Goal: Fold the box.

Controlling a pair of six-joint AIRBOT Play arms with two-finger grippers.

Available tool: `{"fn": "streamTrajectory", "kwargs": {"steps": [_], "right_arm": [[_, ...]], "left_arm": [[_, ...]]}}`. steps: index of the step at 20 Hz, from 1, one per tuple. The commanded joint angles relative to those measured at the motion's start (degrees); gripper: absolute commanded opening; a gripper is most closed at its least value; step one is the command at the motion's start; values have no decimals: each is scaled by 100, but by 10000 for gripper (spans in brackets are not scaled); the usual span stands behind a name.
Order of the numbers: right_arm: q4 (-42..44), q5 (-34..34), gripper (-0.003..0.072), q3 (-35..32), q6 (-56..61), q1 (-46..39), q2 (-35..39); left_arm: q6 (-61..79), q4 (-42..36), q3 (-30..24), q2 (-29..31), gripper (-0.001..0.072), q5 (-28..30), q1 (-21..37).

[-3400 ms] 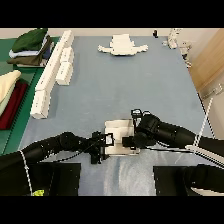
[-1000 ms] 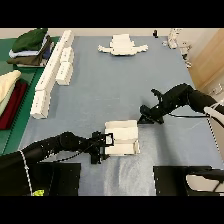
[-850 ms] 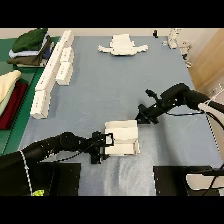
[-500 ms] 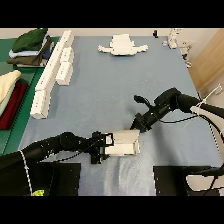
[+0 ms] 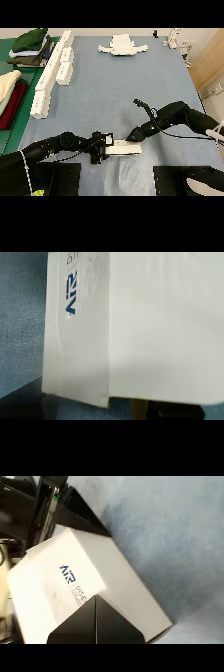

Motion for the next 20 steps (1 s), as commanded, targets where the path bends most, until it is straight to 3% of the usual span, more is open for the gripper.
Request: {"fn": "streamTrajectory", "kwargs": {"steps": [1, 7, 10, 14, 16, 17, 18, 20], "right_arm": [[-391, 1250, 2, -356, -286, 479, 802], [-872, 3005, 2, -1139, -422, 1853, 2076], [-1484, 3416, 7, -1333, -424, 2415, 2487], [-2079, 3285, 323, -1261, -560, 2798, 2559], [-2138, 3176, 341, -1187, -879, 2929, 2559], [-2140, 3093, 434, -1150, -1038, 2962, 2557], [-2142, 3047, 473, -1134, -1213, 3005, 2553], [-2269, 3032, 475, -1130, -1399, 3060, 2487]], "left_arm": [[0, 2, 2, -2, 450, 0, 0], [0, 2, 2, -2, 450, 0, 0], [0, 2, 2, -2, 450, 0, 0], [0, 2, 2, -2, 450, 0, 0], [0, 2, 2, -2, 450, 0, 0], [0, 2, 2, -2, 450, 0, 0], [0, 2, 2, -2, 450, 0, 0], [0, 2, 2, -2, 450, 0, 0]]}}
